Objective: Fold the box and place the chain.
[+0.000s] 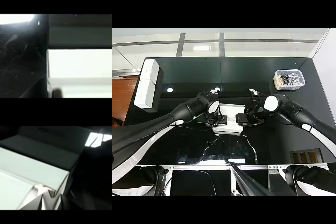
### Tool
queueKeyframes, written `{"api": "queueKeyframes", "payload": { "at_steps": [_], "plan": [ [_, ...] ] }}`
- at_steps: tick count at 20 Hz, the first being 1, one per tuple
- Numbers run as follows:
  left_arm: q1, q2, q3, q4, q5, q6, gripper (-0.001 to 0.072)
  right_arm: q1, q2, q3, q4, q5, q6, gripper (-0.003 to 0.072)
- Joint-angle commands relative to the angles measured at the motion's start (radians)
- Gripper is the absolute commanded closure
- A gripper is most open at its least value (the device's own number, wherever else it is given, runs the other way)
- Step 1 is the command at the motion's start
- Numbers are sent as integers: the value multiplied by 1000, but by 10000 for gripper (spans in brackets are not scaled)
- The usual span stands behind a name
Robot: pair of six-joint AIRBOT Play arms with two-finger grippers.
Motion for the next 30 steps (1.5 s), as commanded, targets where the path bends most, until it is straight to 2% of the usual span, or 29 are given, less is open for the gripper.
{"api": "queueKeyframes", "payload": {
  "at_steps": [1, 6, 9, 13, 14, 15, 23, 24, 25, 27, 30],
  "plan": [
    [0, 0, 1, 0, -2, 0, 687, 40, -37, 54, -142, 47, 160, 438],
    [0, 0, 1, 0, -2, 0, 687, 106, -140, 188, -294, 179, 351, 439],
    [0, 0, 1, 0, -1, 0, 687, 134, -174, 197, -335, 200, 463, 446],
    [0, 0, 1, 0, -2, 0, 687, 163, -201, 197, -335, 214, 493, 448],
    [0, 0, 1, 0, -2, 0, 687, 164, -201, 197, -334, 214, 499, 605],
    [0, 0, 1, 0, -2, 0, 687, 164, -201, 197, -335, 215, 499, 674],
    [0, 0, 1, 0, -1, 0, 687, 163, -194, 198, -339, 221, 499, 662],
    [0, 0, 1, 0, -1, 0, 687, 163, -189, 198, -341, 220, 499, 494],
    [0, 0, 1, 0, -1, 0, 687, 162, -184, 198, -341, 219, 499, 466],
    [0, 0, 1, 0, 0, 0, 687, 161, -182, 198, -343, 221, 498, 675],
    [0, 0, 1, 0, -1, 0, 687, 161, -180, 198, -343, 216, 497, 675]
  ]
}}
